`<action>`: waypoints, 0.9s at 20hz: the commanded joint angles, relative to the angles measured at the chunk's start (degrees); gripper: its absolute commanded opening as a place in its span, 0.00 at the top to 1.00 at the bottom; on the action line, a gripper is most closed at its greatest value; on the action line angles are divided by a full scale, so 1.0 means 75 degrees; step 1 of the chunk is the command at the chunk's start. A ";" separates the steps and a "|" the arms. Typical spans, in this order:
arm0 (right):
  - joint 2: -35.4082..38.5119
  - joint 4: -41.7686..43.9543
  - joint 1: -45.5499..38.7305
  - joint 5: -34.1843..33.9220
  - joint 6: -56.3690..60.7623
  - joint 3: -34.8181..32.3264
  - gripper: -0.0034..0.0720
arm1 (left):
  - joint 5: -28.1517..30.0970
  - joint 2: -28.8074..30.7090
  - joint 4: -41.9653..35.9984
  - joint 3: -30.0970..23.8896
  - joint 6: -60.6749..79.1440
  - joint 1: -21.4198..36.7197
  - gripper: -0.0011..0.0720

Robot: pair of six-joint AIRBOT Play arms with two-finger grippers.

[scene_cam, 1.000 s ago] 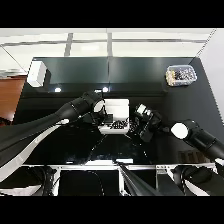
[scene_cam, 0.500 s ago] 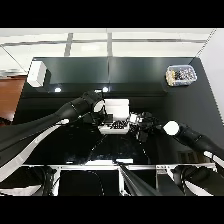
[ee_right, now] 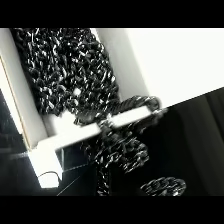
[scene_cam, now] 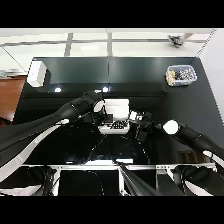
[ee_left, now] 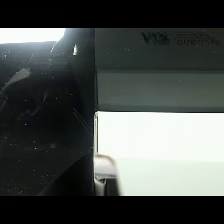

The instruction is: Fold the box and place the chain.

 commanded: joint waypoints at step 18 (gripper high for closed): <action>0.2291 0.1795 -0.1078 0.3031 0.5913 0.5619 0.92 | -0.0017 -0.0003 0.0003 0.0000 0.0003 0.0000 0.95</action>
